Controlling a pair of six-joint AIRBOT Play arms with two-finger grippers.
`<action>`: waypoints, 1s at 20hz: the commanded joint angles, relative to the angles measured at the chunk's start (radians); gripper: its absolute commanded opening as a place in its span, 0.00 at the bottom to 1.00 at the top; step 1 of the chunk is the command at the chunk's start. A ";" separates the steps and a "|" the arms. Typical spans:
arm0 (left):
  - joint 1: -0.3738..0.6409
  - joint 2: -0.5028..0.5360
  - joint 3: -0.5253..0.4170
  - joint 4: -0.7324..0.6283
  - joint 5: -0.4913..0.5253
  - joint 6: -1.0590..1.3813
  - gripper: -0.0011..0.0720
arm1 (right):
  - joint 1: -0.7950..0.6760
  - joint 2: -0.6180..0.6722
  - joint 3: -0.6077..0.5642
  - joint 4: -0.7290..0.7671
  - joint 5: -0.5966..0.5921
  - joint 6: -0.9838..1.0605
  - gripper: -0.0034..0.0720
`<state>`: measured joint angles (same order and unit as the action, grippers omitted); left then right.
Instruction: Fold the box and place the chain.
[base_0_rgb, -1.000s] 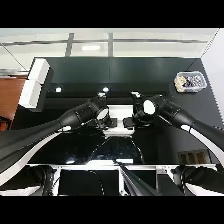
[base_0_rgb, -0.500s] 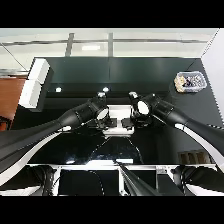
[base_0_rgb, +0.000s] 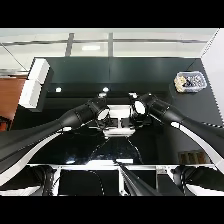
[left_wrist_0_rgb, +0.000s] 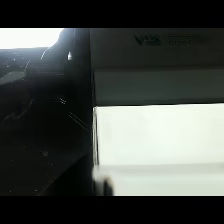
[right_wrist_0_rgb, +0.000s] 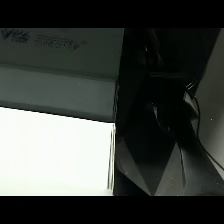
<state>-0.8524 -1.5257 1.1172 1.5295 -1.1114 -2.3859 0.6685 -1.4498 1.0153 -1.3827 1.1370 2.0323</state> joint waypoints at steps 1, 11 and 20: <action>0.001 0.000 0.000 0.003 -0.001 0.002 0.05 | 0.000 -0.001 0.001 -0.003 0.008 0.003 0.12; 0.001 0.000 0.000 0.003 -0.001 0.002 0.05 | 0.000 -0.001 0.001 0.026 0.002 0.005 0.06; 0.001 0.000 0.000 0.003 -0.001 0.002 0.05 | 0.000 0.012 0.001 0.017 0.007 -0.014 0.56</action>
<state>-0.8520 -1.5257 1.1172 1.5387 -1.1145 -2.3814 0.6685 -1.4464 1.0153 -1.3678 1.1389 2.0312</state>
